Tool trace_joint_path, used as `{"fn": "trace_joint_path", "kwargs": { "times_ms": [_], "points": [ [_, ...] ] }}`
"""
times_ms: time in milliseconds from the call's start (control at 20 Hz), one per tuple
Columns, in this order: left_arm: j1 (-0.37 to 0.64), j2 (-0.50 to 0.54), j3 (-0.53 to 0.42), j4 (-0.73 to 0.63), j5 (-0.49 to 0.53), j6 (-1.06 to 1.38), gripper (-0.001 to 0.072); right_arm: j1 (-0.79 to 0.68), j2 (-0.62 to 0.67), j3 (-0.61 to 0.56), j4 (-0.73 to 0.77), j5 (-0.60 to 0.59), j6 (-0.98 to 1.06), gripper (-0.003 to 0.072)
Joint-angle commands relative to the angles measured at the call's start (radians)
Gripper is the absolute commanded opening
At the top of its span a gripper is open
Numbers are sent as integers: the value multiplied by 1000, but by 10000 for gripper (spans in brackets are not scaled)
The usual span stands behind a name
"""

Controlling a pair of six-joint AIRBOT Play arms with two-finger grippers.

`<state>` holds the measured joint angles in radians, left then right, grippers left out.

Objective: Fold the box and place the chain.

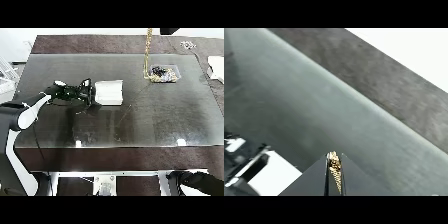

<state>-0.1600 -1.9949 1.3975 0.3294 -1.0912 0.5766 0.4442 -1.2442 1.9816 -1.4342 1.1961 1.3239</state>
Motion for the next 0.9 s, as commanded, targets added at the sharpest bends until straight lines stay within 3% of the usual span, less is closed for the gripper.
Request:
{"fn": "trace_joint_path", "kwargs": {
  "times_ms": [0, 250, 600, 850],
  "points": [
    [1, 0, 1, 0, 0, 0, 491, 74, -2, -13, -3, 2, 0, 14],
    [1, 0, 1, 0, 1, 0, 491, 125, -31, -73, 29, -2, 11, 15],
    [1, 0, 1, 0, 0, 0, 491, 128, -111, -123, 185, -35, 2, 15],
    [1, 0, 1, 0, 1, 0, 491, 128, -153, -235, 256, -67, 3, 14]
  ]
}}
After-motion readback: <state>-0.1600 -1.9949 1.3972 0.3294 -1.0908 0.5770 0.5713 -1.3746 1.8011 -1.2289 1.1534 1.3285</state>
